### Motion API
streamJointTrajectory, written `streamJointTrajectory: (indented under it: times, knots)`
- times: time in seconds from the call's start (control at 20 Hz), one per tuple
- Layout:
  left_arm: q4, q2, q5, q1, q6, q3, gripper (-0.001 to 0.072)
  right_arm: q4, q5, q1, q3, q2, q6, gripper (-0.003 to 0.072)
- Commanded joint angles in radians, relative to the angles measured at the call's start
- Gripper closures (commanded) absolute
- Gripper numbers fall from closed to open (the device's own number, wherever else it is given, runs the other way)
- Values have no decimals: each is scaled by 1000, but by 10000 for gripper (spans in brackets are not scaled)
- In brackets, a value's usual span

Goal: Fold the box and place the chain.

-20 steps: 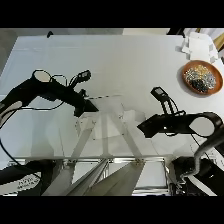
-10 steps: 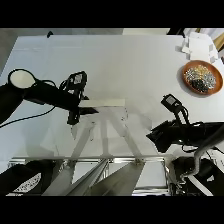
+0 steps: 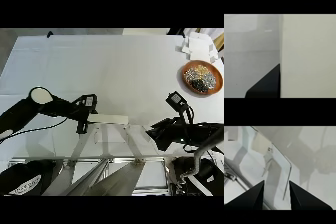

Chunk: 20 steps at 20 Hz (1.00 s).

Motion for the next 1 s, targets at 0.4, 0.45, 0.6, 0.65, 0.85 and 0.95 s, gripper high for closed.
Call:
streamJointTrajectory:
  times: [0.4,0.45,0.6,0.65,0.85,0.95]
  knots:
    - [-150,-203,165,-12,212,-11,705,4,-55,0,0,2,-1,343]
    - [-181,-204,177,-13,224,-11,705,4,-55,1,0,2,-1,343]
    - [-184,-216,222,-12,238,-11,706,4,-55,0,-1,2,-1,343]
    - [-182,-221,228,-12,238,-11,706,4,-55,0,-1,2,-1,343]
    - [-179,-243,217,-13,238,-11,706,4,-55,0,-1,2,-1,343]
    - [-167,-249,211,-13,238,-11,706,4,-55,0,-1,2,-1,343]
